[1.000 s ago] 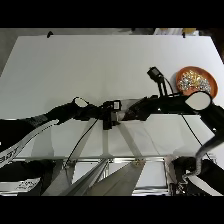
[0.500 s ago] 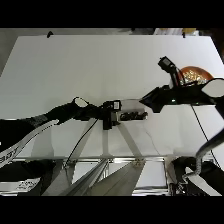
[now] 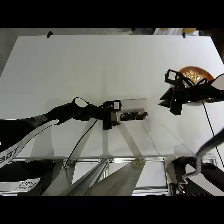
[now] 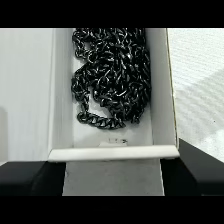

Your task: Fold the box and place the chain.

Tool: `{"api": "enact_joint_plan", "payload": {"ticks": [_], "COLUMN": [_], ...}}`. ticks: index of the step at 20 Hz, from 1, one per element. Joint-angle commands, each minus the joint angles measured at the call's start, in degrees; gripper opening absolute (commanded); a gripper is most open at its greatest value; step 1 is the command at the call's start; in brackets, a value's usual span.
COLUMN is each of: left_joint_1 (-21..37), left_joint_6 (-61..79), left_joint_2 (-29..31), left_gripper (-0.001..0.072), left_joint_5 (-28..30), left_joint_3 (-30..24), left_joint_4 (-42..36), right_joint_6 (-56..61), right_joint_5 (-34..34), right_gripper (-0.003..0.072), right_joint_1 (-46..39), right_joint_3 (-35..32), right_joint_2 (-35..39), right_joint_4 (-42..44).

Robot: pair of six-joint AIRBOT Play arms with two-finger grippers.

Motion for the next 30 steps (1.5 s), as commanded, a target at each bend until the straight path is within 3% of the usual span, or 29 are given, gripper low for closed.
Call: {"api": "enact_joint_plan", "payload": {"ticks": [1,5,13,16,18,20,22,24,30], "left_joint_1": [0.0,0.0,0.0,0.0,0.0,0.0,0.0,0.0,0.0], "left_joint_6": [0.0,0.0,0.0,0.0,0.0,0.0,0.0,0.0,0.0], "left_joint_2": [0.0,0.0,0.0,0.0,0.0,0.0,0.0,0.0,0.0], "left_gripper": [0.0208,0.0208,0.0208,0.0208,0.0208,0.0208,0.0208,0.0208,0.0208], "left_joint_5": [0.0,0.0,0.0,0.0,0.0,0.0,0.0,0.0,0.0], "left_joint_3": [0.0,0.0,0.0,0.0,0.0,0.0,0.0,0.0,0.0], "left_joint_4": [0.0,0.0,0.0,0.0,0.0,0.0,0.0,0.0,0.0], "right_joint_6": [-6.2,-9.4,-16.9,-17.4,-17.4,-17.4,-17.4,-17.4,-11.6], "right_joint_5": [-0.7,-2.4,-3.4,-3.0,-2.1,-1.1,-0.3,0.1,0.0], "right_gripper": [0.0236,0.0302,0.0289,0.0216,0.0215,0.0146,0.0138,0.0011,0.001], "right_joint_1": [1.6,5.8,7.3,7.3,7.3,7.3,7.3,7.3,7.3], "right_joint_3": [-1.8,-4.1,-4.1,-4.1,-4.1,-4.1,-4.1,-4.1,-4.1], "right_joint_2": [-5.0,-10.2,-12.1,-12.1,-12.1,-12.0,-11.9,-11.4,-6.2], "right_joint_4": [-1.6,-1.7,2.8,3.5,3.5,3.5,3.5,3.4,-4.6]}}
